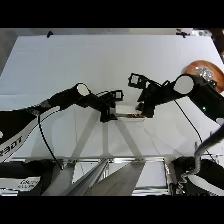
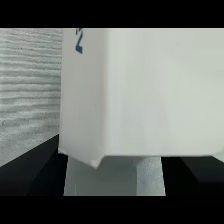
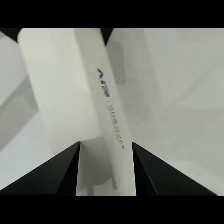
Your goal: Fold the box and place the chain.
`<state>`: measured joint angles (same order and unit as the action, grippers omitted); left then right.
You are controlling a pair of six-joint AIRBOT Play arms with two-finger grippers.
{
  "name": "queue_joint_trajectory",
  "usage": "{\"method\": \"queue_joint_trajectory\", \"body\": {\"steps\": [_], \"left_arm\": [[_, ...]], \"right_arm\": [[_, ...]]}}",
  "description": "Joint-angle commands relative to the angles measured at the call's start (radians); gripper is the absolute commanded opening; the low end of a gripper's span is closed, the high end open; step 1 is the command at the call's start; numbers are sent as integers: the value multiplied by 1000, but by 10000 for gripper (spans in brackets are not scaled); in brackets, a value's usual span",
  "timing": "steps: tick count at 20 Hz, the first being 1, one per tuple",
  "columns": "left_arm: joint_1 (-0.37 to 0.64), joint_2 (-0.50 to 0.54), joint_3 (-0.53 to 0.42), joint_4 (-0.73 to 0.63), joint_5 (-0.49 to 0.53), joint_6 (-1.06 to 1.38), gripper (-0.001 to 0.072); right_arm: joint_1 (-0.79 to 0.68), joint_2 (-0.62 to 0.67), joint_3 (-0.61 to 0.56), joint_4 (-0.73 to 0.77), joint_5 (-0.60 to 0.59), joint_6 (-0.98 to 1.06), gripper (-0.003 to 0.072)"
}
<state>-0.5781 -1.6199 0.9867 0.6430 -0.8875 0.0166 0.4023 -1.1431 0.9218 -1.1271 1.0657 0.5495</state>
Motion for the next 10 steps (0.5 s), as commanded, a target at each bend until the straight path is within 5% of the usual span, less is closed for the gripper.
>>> {"method": "queue_joint_trajectory", "body": {"steps": [1,10], "left_arm": [[1,1,0,0,0,1,495],[1,1,0,0,0,1,495]], "right_arm": [[41,7,-31,-8,-30,-27,375],[58,7,-96,-26,-139,-2,313]]}}
